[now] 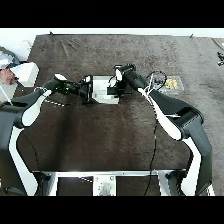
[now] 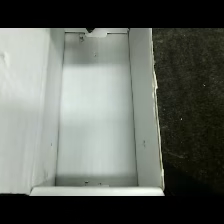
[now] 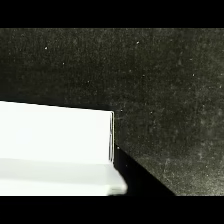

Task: Fold the box and place the chain.

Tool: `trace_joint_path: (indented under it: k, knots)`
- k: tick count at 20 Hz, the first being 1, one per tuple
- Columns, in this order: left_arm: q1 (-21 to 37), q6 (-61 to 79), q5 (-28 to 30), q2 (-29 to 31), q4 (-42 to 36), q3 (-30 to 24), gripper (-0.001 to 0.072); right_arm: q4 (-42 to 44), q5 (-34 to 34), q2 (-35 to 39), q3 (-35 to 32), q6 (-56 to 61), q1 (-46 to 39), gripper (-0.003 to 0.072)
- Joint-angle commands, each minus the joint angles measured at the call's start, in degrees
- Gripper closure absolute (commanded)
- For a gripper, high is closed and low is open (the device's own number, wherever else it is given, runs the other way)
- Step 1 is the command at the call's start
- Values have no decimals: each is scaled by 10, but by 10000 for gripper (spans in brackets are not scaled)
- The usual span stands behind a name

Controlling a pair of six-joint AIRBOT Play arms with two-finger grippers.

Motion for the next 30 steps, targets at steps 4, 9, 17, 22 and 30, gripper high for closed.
trace_joint_path:
  k: [4, 9, 17, 22, 30]
  knots:
    - [0, 1, 0, 0, 1, 0, 347, -6, -3, 15, 0, 0, 0, 228]
    - [0, 1, 0, 0, 1, 0, 347, -6, 4, 47, 0, -26, 1, 226]
    - [0, 1, 1, 0, 1, 0, 347, -111, 61, 172, -5, -157, 0, 227]
    - [0, 1, 1, 0, 1, 0, 347, -147, -106, 284, -114, -169, -62, 227]
    - [0, 1, 1, 0, 1, 0, 347, -68, -238, 339, -290, -158, -245, 241]
